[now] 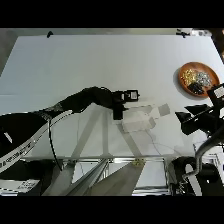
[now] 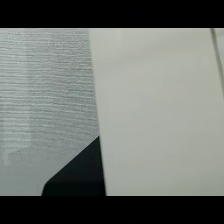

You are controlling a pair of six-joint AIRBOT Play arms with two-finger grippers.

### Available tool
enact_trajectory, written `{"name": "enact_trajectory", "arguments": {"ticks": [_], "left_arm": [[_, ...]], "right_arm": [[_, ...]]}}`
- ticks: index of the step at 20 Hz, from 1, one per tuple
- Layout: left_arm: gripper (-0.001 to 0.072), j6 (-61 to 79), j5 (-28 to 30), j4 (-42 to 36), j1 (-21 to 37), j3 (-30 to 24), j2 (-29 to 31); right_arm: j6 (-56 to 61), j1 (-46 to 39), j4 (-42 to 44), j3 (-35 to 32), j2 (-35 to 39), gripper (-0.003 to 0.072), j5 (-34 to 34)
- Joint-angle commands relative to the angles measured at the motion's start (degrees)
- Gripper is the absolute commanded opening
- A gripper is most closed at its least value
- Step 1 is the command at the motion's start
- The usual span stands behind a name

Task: Fold the box and place the chain.

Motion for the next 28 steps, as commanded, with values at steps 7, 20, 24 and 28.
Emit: {"name": "enact_trajectory", "arguments": {"ticks": [7,20,24,28], "left_arm": [[0.0008,0.02,7.69,9.92,0.11,0.07,1.05],[0.0008,0.02,9.35,15.06,0.83,0.07,2.43],[0.0011,0.02,8.28,14.99,0.81,0.07,2.43],[0.0017,0.02,6.91,14.99,0.76,0.07,2.43]], "right_arm": [[-0.02,-0.02,0.00,0.02,0.04,0.0439,0.33],[-0.02,-0.02,0.00,0.02,0.04,0.0439,0.33],[-0.22,-0.02,0.00,0.02,0.04,0.0439,0.42],[-0.50,-0.02,0.00,0.02,0.04,0.0439,0.87]]}}
